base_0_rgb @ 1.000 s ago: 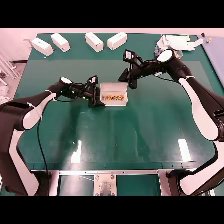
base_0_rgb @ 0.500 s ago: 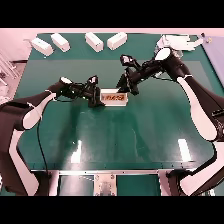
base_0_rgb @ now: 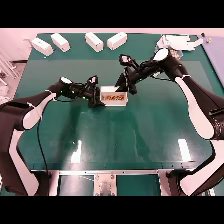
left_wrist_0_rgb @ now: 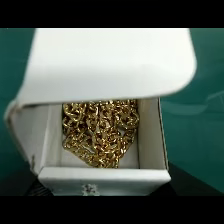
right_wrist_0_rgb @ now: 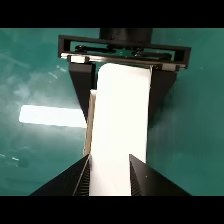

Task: Fold the box and place the chain.

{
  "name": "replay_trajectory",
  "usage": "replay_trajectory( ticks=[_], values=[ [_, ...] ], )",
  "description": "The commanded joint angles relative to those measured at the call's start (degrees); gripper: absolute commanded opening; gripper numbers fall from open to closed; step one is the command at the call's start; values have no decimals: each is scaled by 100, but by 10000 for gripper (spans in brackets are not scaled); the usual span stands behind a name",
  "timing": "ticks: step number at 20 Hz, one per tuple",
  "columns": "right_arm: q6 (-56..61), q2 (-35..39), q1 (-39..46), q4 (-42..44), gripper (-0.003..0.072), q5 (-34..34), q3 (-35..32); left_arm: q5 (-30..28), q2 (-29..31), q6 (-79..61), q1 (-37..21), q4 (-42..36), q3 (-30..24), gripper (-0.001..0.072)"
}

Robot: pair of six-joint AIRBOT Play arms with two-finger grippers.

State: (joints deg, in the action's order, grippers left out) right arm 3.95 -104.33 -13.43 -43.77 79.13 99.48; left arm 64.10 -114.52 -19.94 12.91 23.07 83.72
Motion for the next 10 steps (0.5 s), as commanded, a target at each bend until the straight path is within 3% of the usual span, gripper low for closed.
replay_trajectory(
  ticks=[1,7,10],
  values=[
    [-11,-7,17,295,299,2,282,0,0,-2,-2,2,0,368],
    [-9,-42,278,719,298,-619,551,0,0,-2,-2,2,0,369],
    [129,-297,284,710,296,-603,531,0,0,-2,-2,2,0,369]
  ],
)
